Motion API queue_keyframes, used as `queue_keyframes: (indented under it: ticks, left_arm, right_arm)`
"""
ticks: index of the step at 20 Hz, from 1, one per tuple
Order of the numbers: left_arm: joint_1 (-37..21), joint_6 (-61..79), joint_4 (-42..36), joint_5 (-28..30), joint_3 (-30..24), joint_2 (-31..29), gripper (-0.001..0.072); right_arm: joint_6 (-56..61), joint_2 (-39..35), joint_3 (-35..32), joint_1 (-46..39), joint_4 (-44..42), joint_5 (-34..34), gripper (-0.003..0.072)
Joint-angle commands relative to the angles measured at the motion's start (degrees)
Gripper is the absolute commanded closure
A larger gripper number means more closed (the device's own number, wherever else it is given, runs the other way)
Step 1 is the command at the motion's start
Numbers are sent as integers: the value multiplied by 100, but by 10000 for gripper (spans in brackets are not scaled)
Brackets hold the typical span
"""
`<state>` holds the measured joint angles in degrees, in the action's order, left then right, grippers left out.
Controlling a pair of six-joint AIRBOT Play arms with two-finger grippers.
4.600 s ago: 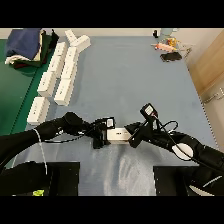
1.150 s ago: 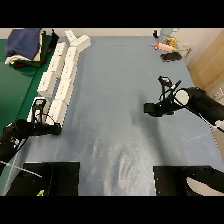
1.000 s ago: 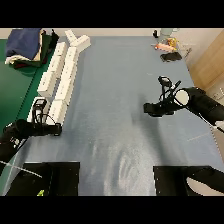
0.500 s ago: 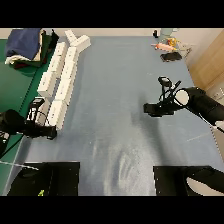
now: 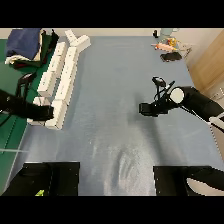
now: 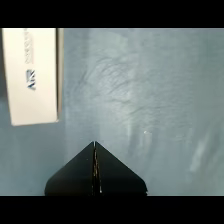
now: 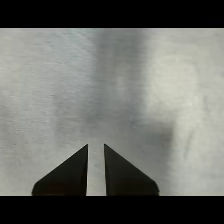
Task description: Fold the box.
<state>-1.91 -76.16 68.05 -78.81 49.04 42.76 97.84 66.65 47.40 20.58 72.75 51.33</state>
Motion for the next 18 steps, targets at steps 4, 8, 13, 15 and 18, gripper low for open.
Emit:
queue_keyframes:
  ticks: [4,8,13,15,18]
  left_arm:
    - [1714,-201,-389,1200,1381,2179,695]
    - [2284,-188,-407,1473,1805,3104,695]
    - [2371,-184,-391,1482,1814,3392,695]
    - [2371,-184,-391,1482,1814,3392,695]
    - [2371,-184,-391,1482,1814,3390,695]
  right_arm:
    - [-404,708,874,201,-691,-111,519]
    - [-402,758,979,199,-719,-269,520]
    - [-402,761,977,195,-699,-127,521]
    - [-402,761,979,195,-699,-129,521]
    - [-402,761,979,195,-699,-127,520]
